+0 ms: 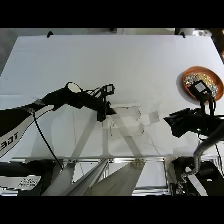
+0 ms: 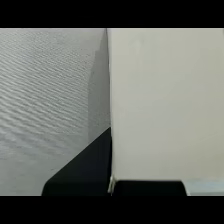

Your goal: Fold the box and place the chain.

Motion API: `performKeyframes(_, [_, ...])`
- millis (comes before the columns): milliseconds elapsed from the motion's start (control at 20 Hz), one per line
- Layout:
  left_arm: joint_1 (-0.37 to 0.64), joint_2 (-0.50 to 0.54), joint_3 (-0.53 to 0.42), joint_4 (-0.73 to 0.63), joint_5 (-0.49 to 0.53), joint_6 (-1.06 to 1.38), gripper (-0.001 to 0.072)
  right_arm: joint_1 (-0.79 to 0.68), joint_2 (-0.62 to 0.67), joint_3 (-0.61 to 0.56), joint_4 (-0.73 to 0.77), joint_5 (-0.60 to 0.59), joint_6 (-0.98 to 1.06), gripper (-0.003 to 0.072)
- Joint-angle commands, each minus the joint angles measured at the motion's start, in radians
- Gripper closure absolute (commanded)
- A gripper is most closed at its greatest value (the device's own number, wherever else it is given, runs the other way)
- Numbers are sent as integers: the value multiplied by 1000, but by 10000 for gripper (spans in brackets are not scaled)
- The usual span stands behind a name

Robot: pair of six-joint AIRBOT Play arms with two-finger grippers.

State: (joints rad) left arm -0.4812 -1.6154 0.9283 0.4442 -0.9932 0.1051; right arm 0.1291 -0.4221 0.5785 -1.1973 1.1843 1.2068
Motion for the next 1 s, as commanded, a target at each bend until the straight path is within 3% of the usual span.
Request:
performKeyframes(0, [-1, 0, 1, 20, -15, 0, 704, 0, -1, 0, 0, 0, 0, 386])
performKeyframes(950, [-1, 0, 0, 43, -51, 3, 697, 0, -1, 0, 0, -11, -4, 386])
